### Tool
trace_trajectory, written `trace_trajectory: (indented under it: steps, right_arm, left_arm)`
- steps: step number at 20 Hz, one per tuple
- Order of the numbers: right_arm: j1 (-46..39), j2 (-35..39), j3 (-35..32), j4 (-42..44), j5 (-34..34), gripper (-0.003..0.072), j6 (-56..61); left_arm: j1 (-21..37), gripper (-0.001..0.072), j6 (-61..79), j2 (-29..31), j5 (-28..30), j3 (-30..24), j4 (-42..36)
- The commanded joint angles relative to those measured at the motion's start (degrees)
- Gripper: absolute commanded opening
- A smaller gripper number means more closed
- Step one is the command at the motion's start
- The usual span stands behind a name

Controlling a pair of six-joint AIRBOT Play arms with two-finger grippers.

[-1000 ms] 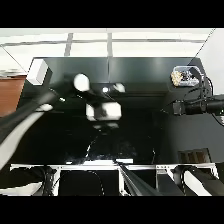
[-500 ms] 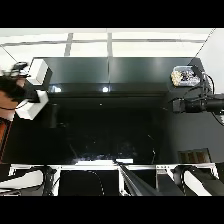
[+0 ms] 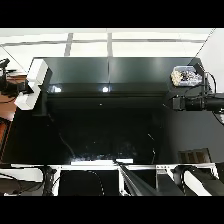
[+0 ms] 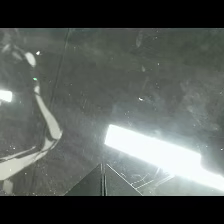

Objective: Fold the box and place the chain.

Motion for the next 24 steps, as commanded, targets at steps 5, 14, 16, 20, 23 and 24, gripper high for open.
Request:
trace_trajectory:
  steps: [5,14,16,20,23,24]
  right_arm:
    - [0.0,0.0,0.1,0.0,-0.4,0.0019,0.5]
    - [8.0,0.0,-2.6,-2.8,-15.8,0.0019,-3.1]
    - [11.0,0.0,-4.6,-6.4,-23.4,0.0019,-3.0]
    - [11.6,0.0,-5.4,-10.6,-24.7,0.0019,-2.5]
    - [11.6,0.0,-5.4,-10.5,-24.8,0.002,-2.5]
    - [11.6,0.0,-5.4,-10.5,-24.8,0.0019,-2.5]
  left_arm:
    - [-2.2,0.0719,-1.2,-6.0,0.2,11.5,-1.2]
    - [-6.8,0.0023,-16.1,0.2,-30.2,32.0,-8.3]
    - [-11.4,0.0023,-15.4,7.6,-25.1,23.7,-8.1]
    - [-19.7,0.0024,-12.7,29.2,-3.8,-8.8,-7.1]
    - [-21.9,0.0024,-12.7,42.8,5.5,-28.3,-5.6]
    - [-21.9,0.0024,-12.9,45.7,6.5,-32.0,-4.8]
